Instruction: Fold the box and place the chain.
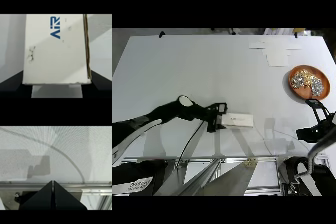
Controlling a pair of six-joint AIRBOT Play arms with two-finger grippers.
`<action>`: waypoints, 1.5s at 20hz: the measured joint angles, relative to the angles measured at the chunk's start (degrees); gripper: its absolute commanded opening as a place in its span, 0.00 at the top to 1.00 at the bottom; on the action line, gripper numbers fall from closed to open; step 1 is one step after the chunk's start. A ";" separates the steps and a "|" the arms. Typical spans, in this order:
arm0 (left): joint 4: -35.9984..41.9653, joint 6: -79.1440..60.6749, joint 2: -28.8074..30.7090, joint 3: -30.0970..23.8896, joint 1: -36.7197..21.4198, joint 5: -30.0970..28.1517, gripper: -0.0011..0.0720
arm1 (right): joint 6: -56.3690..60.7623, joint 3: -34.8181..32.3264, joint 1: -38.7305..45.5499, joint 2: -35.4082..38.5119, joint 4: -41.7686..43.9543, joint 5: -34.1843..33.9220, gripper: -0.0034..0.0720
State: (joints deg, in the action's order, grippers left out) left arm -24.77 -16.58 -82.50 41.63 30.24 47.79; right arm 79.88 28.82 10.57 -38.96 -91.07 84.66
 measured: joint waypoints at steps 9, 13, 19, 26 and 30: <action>-20.28 27.98 15.87 0.00 -28.59 -0.39 0.51 | 0.00 0.00 0.00 0.00 -0.02 0.00 0.93; -24.83 40.44 15.61 -0.20 -44.61 -0.31 0.51 | 0.00 0.00 0.00 0.00 -0.02 0.00 0.93; -36.09 55.30 12.15 -0.39 -57.96 1.84 0.03 | 0.00 0.00 0.00 0.00 0.00 0.02 0.93; -45.53 64.26 13.46 -0.42 -59.89 6.49 0.03 | 0.00 0.00 0.00 0.00 0.00 -0.02 0.93; -47.10 65.26 22.58 -0.42 -56.15 9.51 0.26 | -0.02 0.00 0.00 0.00 -0.02 0.00 0.93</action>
State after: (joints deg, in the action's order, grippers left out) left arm -71.88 48.69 -59.92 41.21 -25.91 57.30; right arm 79.85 28.82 10.57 -38.96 -91.09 84.66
